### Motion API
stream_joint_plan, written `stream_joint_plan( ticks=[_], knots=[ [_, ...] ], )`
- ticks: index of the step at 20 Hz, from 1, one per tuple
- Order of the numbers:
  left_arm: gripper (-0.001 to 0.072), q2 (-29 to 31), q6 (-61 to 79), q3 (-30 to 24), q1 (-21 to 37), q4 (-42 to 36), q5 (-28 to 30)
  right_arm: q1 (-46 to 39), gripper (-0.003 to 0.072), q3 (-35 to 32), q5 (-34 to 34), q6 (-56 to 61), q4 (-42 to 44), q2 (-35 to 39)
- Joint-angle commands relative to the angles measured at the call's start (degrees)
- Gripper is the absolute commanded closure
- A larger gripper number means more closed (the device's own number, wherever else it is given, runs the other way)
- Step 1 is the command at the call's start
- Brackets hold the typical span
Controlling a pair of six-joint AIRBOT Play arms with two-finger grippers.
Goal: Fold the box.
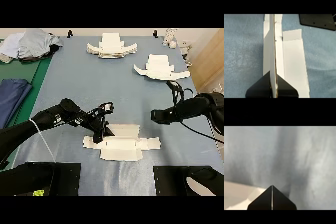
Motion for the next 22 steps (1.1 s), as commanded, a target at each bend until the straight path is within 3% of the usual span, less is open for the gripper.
stream_joint_plan(
  ticks=[1, 6, 8, 10, 11, 12, 13, 18, 22],
  knots=[
    [0.0695, -0.04, -0.22, -0.04, -0.02, 0.09, 0.13, 6.34, 0.0687, 0.02, -12.07, 4.81, 2.08, 5.18],
    [0.0695, -0.04, -0.22, -0.04, -0.02, 0.09, 0.11, 27.54, 0.0687, -2.69, -11.56, 2.8, 4.92, 8.94],
    [0.0695, -0.04, -0.22, -0.04, -0.02, 0.09, 0.13, 40.06, 0.0687, -6.05, -3.61, 2.69, 1.64, 8.48],
    [0.0695, -0.04, -0.22, -0.04, -0.02, 0.09, 0.13, 51.39, 0.0684, -8.63, 3.21, 2.69, -6.88, 7.02],
    [0.0695, -0.04, -0.22, -0.04, -0.04, 0.09, 0.11, 55.52, 0.0577, -9.09, 4.83, 2.69, -11.69, 5.66],
    [0.0695, -0.04, -0.22, -0.04, -0.02, 0.09, 0.11, 57.88, 0.0292, -9.11, 5.7, 2.67, -15.41, 4.07],
    [0.0695, -0.04, -0.22, -0.04, -0.02, 0.09, 0.11, 59.3, 0.0076, -9.14, 6.47, 2.67, -18.12, 2.25],
    [0.0694, -0.04, -0.22, -0.04, -0.02, 0.09, 0.11, 59.43, 0.0069, -9.11, 9.07, 3.54, -27.61, -5.7],
    [0.0695, -0.04, -0.22, -0.04, -0.02, 0.09, 0.11, 59.41, 0.0069, -8.94, 8.55, 12.59, -36.89, -6.45]
  ],
)
